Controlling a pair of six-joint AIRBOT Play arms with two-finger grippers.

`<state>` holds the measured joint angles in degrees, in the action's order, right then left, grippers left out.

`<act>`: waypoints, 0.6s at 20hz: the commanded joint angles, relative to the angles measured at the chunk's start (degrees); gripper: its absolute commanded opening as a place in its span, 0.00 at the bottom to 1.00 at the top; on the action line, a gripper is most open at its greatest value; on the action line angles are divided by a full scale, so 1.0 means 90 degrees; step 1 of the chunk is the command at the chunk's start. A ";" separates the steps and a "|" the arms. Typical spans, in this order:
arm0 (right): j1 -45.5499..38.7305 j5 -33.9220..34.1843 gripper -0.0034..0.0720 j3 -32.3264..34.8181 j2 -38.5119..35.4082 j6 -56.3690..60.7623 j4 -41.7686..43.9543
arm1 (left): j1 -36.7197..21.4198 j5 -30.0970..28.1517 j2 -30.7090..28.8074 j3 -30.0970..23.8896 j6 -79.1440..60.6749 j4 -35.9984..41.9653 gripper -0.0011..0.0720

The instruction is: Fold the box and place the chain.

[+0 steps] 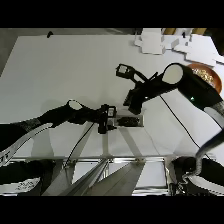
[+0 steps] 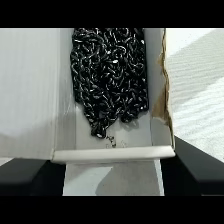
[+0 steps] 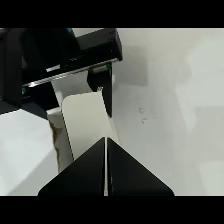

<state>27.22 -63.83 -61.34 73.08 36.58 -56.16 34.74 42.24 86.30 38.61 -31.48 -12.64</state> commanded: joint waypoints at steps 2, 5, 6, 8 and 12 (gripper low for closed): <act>0.0172 0.0061 0.07 0.0588 -0.0017 -0.0843 0.0090 | -0.0002 -0.0002 -0.0002 -0.0002 -0.0002 -0.0002 0.22; 0.0330 0.0151 0.14 0.0784 -0.0306 -0.1061 0.0117 | -0.0002 -0.0002 -0.0002 -0.0002 -0.0002 -0.0002 0.22; 0.0340 0.0214 0.17 0.0835 -0.0384 -0.1078 0.0121 | -0.0002 0.0000 -0.0002 -0.0002 -0.0002 -0.0002 0.22; 0.0340 0.0194 0.29 0.0896 -0.0420 -0.1078 0.0102 | 0.0000 -0.0002 -0.0002 -0.0002 -0.0002 -0.0002 0.22; 0.0342 0.0199 0.43 0.1158 -0.0440 -0.1127 0.0036 | -0.0002 -0.0002 -0.0002 -0.0002 -0.0002 -0.0002 0.22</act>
<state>30.15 -62.15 -52.45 69.49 27.11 -55.31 34.74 42.24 86.30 38.61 -31.48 -12.64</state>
